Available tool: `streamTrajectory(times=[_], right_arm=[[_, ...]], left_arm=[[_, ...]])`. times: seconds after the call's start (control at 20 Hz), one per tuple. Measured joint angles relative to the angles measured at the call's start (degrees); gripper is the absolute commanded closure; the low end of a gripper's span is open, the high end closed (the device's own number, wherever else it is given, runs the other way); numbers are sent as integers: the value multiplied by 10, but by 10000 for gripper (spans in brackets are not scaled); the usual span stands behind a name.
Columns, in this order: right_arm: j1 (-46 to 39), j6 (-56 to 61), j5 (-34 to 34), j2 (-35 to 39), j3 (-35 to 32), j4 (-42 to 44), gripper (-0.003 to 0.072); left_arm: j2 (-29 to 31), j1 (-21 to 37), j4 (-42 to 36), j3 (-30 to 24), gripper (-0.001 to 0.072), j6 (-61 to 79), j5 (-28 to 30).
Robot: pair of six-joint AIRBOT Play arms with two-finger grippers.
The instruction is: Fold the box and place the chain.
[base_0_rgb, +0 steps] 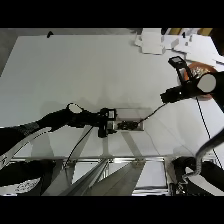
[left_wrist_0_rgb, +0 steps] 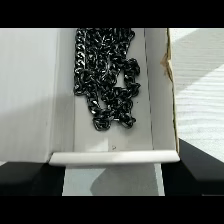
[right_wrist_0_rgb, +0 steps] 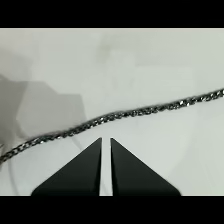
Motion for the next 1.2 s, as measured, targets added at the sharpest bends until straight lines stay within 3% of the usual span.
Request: streamTrajectory(times=[0.05, 0.3, 0.65, 0.75, 0.95, 1.2], right_arm=[[-3, 7, -2, -23, 0, -7, 323], [-11, 23, -5, -117, 0, -29, 331], [-13, 46, -33, -151, 0, -42, 375], [-13, 51, -35, -158, 0, -42, 432], [-13, 55, -37, -174, 1, -45, 647], [-13, 52, -30, -174, 0, -45, 666]], left_arm=[[0, 0, 0, 0, 699, 0, 0], [0, 0, 0, 0, 699, 0, 0], [0, 0, 0, 0, 699, 0, 0], [0, 0, 0, 0, 699, 0, 0], [0, 0, 0, 0, 699, 0, 0], [0, 0, 0, 0, 699, 0, 0]])
